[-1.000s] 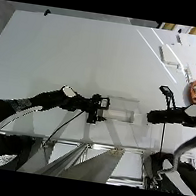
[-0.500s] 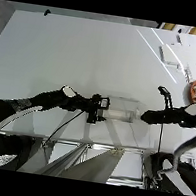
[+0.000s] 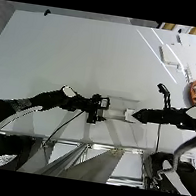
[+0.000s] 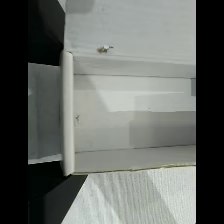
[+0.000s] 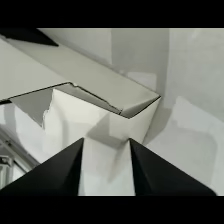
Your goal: Fold the box and place the chain.
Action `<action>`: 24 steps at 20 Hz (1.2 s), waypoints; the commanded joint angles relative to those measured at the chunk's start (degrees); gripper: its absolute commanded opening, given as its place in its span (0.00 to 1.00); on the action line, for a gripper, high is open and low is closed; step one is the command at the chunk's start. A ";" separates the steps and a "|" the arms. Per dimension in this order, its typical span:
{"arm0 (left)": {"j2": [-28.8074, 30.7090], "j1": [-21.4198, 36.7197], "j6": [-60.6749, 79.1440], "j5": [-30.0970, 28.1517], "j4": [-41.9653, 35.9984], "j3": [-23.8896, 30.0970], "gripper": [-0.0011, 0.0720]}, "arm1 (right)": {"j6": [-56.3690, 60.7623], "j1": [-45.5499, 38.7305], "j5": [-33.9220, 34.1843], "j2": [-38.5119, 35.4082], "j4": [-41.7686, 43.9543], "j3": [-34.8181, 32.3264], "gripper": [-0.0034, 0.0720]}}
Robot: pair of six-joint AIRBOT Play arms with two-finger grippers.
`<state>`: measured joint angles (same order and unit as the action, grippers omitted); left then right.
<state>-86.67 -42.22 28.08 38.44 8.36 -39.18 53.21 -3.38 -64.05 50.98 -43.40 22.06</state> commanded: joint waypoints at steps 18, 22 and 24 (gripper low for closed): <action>0.02 -0.02 0.00 -0.02 0.00 -0.02 0.39 | 56.72 31.23 8.76 10.34 -31.74 12.20 0.57; 0.02 0.00 0.00 -0.02 0.00 -0.02 0.39 | 65.59 34.99 7.28 14.23 -36.17 14.51 0.57; 0.02 0.00 0.00 -0.02 0.00 -0.02 0.39 | 68.19 36.11 5.86 15.91 -38.16 15.80 0.56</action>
<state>-86.67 -42.22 28.05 38.41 8.36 -39.16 114.54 30.44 -56.51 64.38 -77.30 36.10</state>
